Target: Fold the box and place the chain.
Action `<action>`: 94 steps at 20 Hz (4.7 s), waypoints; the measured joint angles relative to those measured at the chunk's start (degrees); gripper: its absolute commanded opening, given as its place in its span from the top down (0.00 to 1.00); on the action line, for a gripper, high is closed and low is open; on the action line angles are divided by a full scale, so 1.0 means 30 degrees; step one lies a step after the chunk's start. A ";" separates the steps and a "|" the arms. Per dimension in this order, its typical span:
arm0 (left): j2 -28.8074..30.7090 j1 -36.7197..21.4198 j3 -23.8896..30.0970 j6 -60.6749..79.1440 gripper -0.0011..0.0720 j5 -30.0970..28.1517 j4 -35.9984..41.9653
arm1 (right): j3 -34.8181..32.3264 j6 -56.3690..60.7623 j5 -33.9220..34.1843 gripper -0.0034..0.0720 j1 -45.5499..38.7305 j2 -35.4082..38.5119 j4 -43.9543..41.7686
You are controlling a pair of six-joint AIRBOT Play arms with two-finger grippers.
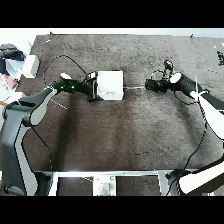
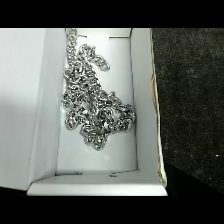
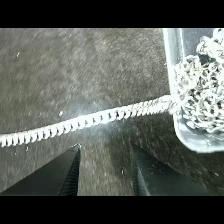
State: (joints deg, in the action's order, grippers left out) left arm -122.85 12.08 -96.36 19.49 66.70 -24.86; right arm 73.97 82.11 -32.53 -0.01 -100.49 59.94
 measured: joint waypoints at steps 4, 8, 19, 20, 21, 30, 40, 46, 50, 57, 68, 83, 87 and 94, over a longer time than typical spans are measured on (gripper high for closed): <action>0.0000 0.0000 0.0000 -0.0007 0.43 0.0000 0.0007 | -0.0087 0.0138 0.1588 0.50 -0.0036 -0.0634 -0.1596; 0.0000 0.0000 0.0000 -0.0007 0.43 0.0000 0.0015 | -0.0131 0.0350 0.2754 0.75 -0.0022 -0.0874 -0.2106; 0.0000 0.0000 0.0000 -0.0007 0.43 0.0000 0.0029 | -0.0146 0.0044 0.2973 0.94 0.0984 0.0758 -0.2404; 0.0000 0.0000 0.0000 0.0000 0.43 0.0000 0.0029 | -0.0146 -0.0270 0.2805 0.94 0.1333 0.1348 -0.2404; 0.0000 0.0000 0.0000 0.0000 0.43 0.0000 0.0022 | -0.0146 -0.0597 0.2645 0.94 0.1690 0.1953 -0.2404; 0.0000 0.0000 0.0000 0.0000 0.43 0.0007 0.0029 | -0.0109 -0.3053 0.3541 0.94 0.5668 0.7854 -0.2368; 0.0000 0.0000 0.0000 0.0000 0.43 0.0007 0.0022 | 0.0007 -0.3475 0.5442 0.94 0.9100 0.7847 -0.2229; 0.0000 0.0000 0.0000 0.0000 0.43 0.0007 0.0022 | -0.0015 -0.2674 0.4546 0.58 0.9530 0.4408 -0.2157; 0.0000 0.0000 0.0000 -0.0007 0.43 0.0007 0.0029 | -0.0029 -0.2426 0.3599 0.56 0.8874 0.3257 -0.1792; 0.0000 0.0000 0.0000 0.0000 0.43 0.0007 0.0022 | -0.2033 -0.1566 0.1829 0.55 0.4109 0.4408 -0.0459; 0.0000 0.0000 0.0000 -0.0007 0.43 0.0007 0.0029 | -0.4124 -0.0073 0.4495 0.40 -0.0182 0.2667 -0.1341; 0.0000 0.0000 0.0000 -0.0007 0.43 0.0007 0.0022 | -0.2091 -0.0605 0.4838 0.94 0.1661 0.1923 -0.2404; 0.0000 0.0000 0.0000 0.0000 0.43 0.0015 0.0029 | -0.2033 -0.1734 0.4648 0.94 0.3716 0.5260 -0.2412; 0.0000 0.0000 0.0000 -0.0007 0.43 0.0029 0.0029 | -0.1763 -0.2273 0.6499 0.94 0.8043 0.8240 -0.2433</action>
State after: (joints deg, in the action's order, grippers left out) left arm -122.85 12.08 -96.36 19.46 66.78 -24.77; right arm 68.69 75.29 -13.04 24.12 -75.77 52.64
